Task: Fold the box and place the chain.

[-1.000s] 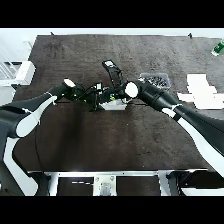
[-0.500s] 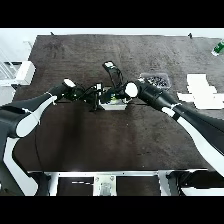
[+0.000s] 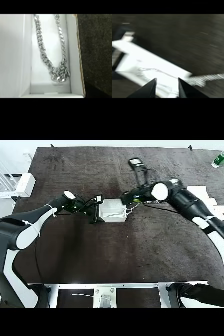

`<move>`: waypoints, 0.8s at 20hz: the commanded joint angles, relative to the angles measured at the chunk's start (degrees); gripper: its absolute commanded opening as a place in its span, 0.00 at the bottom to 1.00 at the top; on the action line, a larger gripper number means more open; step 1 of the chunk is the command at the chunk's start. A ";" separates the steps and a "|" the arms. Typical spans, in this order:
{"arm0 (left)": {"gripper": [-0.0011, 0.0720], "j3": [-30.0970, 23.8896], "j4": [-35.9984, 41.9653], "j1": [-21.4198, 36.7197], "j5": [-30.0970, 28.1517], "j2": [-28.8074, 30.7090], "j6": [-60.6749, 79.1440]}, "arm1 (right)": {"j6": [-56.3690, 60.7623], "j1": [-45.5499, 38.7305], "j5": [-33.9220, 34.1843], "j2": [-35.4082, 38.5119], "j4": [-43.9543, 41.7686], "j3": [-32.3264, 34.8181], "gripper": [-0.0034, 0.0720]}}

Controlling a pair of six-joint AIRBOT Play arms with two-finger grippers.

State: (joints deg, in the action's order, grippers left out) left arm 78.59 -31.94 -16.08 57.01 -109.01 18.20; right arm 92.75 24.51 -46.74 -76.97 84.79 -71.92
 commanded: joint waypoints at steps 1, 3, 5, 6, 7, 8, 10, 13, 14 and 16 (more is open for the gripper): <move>0.66 0.02 0.00 0.00 0.00 0.02 0.00 | 4.59 -8.02 3.37 1.73 1.81 5.11 0.49; 0.66 0.02 0.00 0.00 0.00 0.02 0.00 | 9.18 -12.15 11.39 0.98 0.94 9.53 0.49; 0.66 0.02 0.00 0.00 -0.02 0.02 0.00 | 10.56 -14.67 16.63 -1.62 -2.95 12.11 0.62; 0.66 0.02 0.00 0.00 -0.02 0.02 0.00 | 10.34 -15.02 17.33 -3.67 -5.81 12.15 0.64; 0.66 0.02 0.00 0.00 -0.02 0.02 0.00 | 9.88 -14.97 18.05 -5.33 -6.93 12.15 0.64; 0.66 0.02 0.00 0.00 -0.02 0.02 0.00 | 9.88 -14.49 19.15 -6.95 -7.87 12.15 0.64; 0.66 0.02 0.00 0.00 -0.02 0.02 0.00 | 9.97 -13.94 22.36 -9.70 -8.50 12.15 0.64; 0.66 0.02 0.00 0.00 -0.02 0.02 0.00 | 10.14 -13.97 27.36 -13.44 -12.26 11.96 0.64; 0.66 0.02 0.00 0.00 -0.02 0.02 0.00 | 10.12 -13.97 27.91 -15.02 -13.64 11.43 0.64; 0.66 0.02 0.00 0.00 -0.02 0.02 0.00 | 10.12 -13.90 28.98 -18.23 -15.34 9.49 0.54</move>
